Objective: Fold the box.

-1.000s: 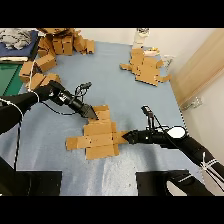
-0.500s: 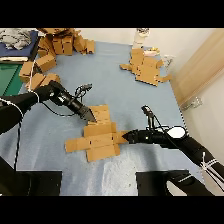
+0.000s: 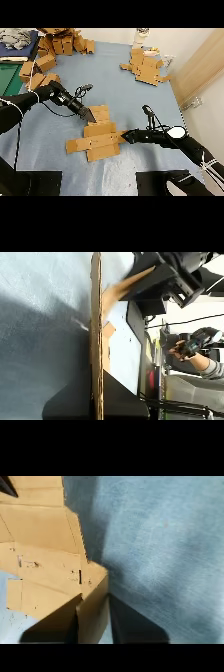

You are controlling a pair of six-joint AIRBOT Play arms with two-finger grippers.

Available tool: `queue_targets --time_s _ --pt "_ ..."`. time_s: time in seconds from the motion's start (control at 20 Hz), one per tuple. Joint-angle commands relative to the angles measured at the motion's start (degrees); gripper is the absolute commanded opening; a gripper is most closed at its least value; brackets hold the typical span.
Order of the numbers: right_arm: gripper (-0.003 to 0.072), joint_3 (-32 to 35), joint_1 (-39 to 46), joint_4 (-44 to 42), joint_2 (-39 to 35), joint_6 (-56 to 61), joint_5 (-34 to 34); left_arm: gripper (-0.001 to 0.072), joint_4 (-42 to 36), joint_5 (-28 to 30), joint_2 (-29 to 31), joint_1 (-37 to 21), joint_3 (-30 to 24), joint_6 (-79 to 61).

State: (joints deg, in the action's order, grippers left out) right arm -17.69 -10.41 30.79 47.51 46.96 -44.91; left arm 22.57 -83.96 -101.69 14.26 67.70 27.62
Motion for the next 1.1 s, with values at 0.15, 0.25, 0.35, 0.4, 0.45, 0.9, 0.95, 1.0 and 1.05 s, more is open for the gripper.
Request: queue_targets --time_s 0.15,0.25,0.35,0.4,0.45,0.9,0.95,1.0,1.05 --pt "0.0271 -5.46 3.67 -2.36 -0.09 12.70 6.19 0.0008 1.97 10.19 5.35 2.97 -0.33 -11.17" --pt "0.0262 -9.05 3.91 -3.15 -0.33 12.63 5.95 0.0008 1.88 13.44 9.40 5.46 -1.33 -17.94" --pt "0.0093 -11.87 3.91 -3.19 -0.33 12.63 5.97 0.0008 2.03 17.66 13.33 7.98 -3.63 -23.98" --pt "0.0076 -12.72 3.91 -3.23 -0.33 12.63 5.97 0.0009 1.97 19.50 14.99 9.09 -5.03 -26.67" --pt "0.0076 -13.18 3.91 -3.65 -0.33 12.63 5.97 0.0008 1.90 20.96 16.28 10.03 -6.47 -28.92" --pt "0.0076 -13.18 3.89 -4.37 -0.33 12.61 5.95 0.0008 1.95 27.61 18.64 13.38 -16.00 -35.12" --pt "0.0076 -13.18 3.89 -4.42 -0.33 12.61 5.99 0.0008 1.95 28.81 19.37 13.77 -16.94 -35.74" --pt "0.0075 -13.18 3.89 -4.42 -0.33 12.61 5.99 0.0008 1.95 31.21 20.33 14.29 -18.12 -36.00" --pt "0.0076 -13.18 3.89 -4.37 -0.33 12.61 5.99 0.0009 2.16 33.51 21.20 14.71 -18.88 -36.98"
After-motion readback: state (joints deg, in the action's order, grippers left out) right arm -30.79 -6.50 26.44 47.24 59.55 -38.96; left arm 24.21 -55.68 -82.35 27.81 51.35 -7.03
